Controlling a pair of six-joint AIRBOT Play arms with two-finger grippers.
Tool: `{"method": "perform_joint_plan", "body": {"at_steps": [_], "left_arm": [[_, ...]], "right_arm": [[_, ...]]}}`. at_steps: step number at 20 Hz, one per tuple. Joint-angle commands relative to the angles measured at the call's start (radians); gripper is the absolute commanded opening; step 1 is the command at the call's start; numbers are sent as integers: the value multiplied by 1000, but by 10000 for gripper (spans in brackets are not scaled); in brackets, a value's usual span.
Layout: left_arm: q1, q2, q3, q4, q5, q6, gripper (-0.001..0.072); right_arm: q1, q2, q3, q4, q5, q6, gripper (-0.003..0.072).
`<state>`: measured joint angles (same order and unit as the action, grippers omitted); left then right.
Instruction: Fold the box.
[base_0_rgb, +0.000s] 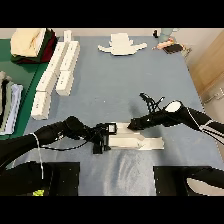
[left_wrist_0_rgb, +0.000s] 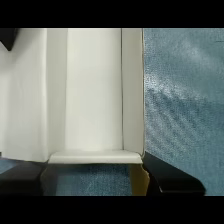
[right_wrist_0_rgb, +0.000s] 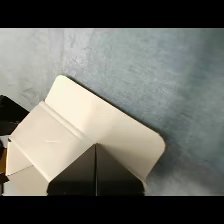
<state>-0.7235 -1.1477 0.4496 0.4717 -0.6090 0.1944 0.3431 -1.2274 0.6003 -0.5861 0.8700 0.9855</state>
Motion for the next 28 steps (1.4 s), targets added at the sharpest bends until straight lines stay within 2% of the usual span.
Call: {"method": "perform_joint_plan", "body": {"at_steps": [1,6,9,12,13,14,16,17,20,21,28], "left_arm": [[0,0,0,0,0,-1,521],[0,0,0,0,0,-1,521],[0,0,0,0,-1,-1,521],[0,0,0,0,-1,-1,521],[0,0,0,0,-1,-1,521],[0,0,0,0,-1,-1,521],[0,0,0,0,-1,-1,521],[0,0,0,0,-1,-1,521],[0,0,0,0,-1,-1,521],[0,0,0,0,-1,-1,521],[0,0,0,0,-1,-1,521]], "right_arm": [[0,27,19,25,1,-36,4],[-7,225,67,-113,71,-24,4],[-6,380,56,-267,213,47,4],[5,527,5,-319,399,-45,16],[6,565,-18,-327,436,-48,114],[6,599,-44,-361,465,-48,273],[6,648,-88,-487,494,-49,475],[6,660,-106,-533,492,-62,538],[6,653,-146,-601,436,-163,612],[7,640,-157,-601,389,-218,697],[75,528,-209,-591,97,-608,708]]}}
